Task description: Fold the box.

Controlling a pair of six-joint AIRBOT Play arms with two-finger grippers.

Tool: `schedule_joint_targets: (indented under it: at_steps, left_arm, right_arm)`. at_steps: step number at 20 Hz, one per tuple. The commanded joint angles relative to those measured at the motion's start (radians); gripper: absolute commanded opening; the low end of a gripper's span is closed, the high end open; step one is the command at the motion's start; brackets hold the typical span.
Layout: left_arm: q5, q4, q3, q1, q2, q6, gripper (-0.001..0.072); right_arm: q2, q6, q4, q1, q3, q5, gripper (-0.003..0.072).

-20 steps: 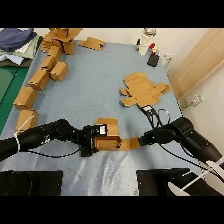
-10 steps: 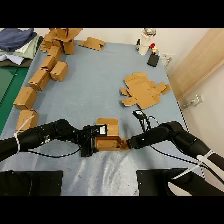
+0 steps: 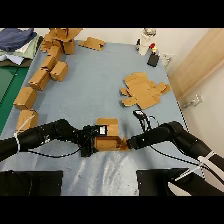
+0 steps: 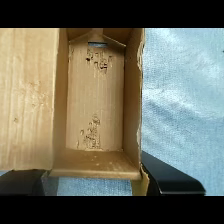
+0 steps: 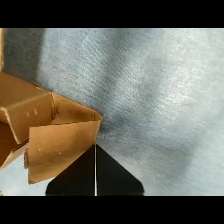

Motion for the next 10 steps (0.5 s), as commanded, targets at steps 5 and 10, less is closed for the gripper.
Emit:
schedule_joint_targets:
  at_steps: [5,10]
  left_arm:
    - [0.001,-0.001,0.0,0.0,0.001,0.0,0.0467]
    - [0.001,-0.001,0.0,0.0,0.001,0.0,0.0467]
  right_arm:
    - [0.006,0.116,-0.136,-0.001,-0.001,-0.04,0.0003]
    - [-0.02,0.096,-0.061,0.0,-0.001,-0.04,0.0003]
